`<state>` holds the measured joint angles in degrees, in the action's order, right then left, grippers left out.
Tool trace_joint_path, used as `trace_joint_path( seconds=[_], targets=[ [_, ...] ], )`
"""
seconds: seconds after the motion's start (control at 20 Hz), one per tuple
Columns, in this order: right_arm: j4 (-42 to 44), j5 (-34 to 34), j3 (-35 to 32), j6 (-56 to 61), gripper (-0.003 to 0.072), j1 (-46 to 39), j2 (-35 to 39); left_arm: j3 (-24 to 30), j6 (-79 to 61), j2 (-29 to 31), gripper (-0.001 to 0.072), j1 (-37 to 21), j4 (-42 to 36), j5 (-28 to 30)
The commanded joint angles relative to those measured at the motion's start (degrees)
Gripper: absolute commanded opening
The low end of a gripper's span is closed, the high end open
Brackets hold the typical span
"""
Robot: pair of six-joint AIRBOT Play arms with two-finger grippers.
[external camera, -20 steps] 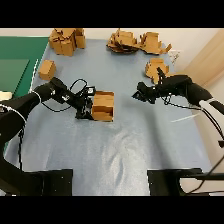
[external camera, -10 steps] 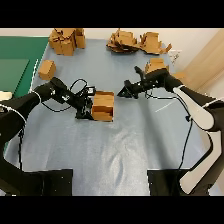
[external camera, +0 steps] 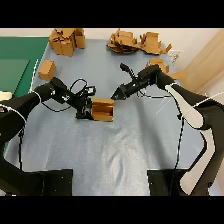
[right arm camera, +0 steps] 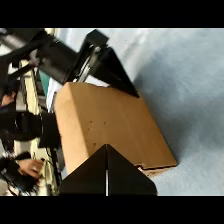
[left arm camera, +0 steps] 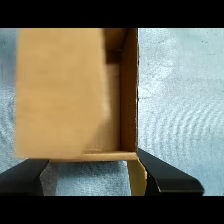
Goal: Fold the box.
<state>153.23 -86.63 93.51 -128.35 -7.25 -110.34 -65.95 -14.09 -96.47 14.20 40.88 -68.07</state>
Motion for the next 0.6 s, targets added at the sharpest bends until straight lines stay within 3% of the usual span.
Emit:
trace_joint_path(
  seconds=[0.0,0.3,0.55],
  targets=[
    [-1.0,-1.7,0.6,-13.1,0.0054,1.0,1.4,0.0,0.7,0.0,0.04,0.1,0.0,0.0],
    [-9.2,4.7,0.6,-16.3,0.0177,5.0,5.4,0.0,1.3,0.0,0.0399,0.1,0.0,0.0],
    [-10.3,5.9,0.5,-18.8,0.0156,6.8,5.6,0.0,1.7,0.0,0.0399,0.1,0.0,0.0]
  ],
)
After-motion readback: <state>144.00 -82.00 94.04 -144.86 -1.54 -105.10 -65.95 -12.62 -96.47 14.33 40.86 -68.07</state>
